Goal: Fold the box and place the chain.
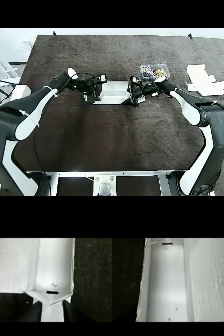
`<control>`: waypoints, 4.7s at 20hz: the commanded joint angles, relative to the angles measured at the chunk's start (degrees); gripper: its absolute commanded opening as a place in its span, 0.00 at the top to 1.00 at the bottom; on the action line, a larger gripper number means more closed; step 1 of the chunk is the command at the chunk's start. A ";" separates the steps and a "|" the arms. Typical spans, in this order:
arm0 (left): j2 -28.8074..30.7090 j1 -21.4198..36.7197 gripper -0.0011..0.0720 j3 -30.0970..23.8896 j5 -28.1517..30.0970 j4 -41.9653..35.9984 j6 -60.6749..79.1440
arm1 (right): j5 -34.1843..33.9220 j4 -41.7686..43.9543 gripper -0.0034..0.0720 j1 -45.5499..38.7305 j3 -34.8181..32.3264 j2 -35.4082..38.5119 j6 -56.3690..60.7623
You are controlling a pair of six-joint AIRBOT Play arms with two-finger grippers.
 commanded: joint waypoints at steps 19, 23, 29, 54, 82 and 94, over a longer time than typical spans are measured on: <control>-1.40 0.00 0.59 -0.02 -1.75 -11.32 8.96 | 0.07 0.00 0.37 0.07 -0.02 0.02 0.04; -1.40 -0.02 0.74 -0.02 -2.36 -12.15 10.21 | 0.07 0.00 0.37 0.07 -0.02 0.02 0.04; -1.40 0.00 0.73 -0.02 -2.16 -12.04 10.19 | 0.07 0.00 0.37 0.07 -0.02 0.02 0.04; -1.18 2.16 0.71 0.07 -4.00 -11.58 10.64 | 0.07 0.00 0.37 0.07 -0.02 0.02 0.04; 21.29 19.34 0.96 -24.11 2.60 -13.55 -39.58 | 0.07 0.00 0.37 0.07 -0.02 0.02 0.04; 10.91 15.96 0.96 -23.76 8.46 -17.66 -42.10 | 0.07 0.00 0.37 0.07 -0.02 0.02 0.04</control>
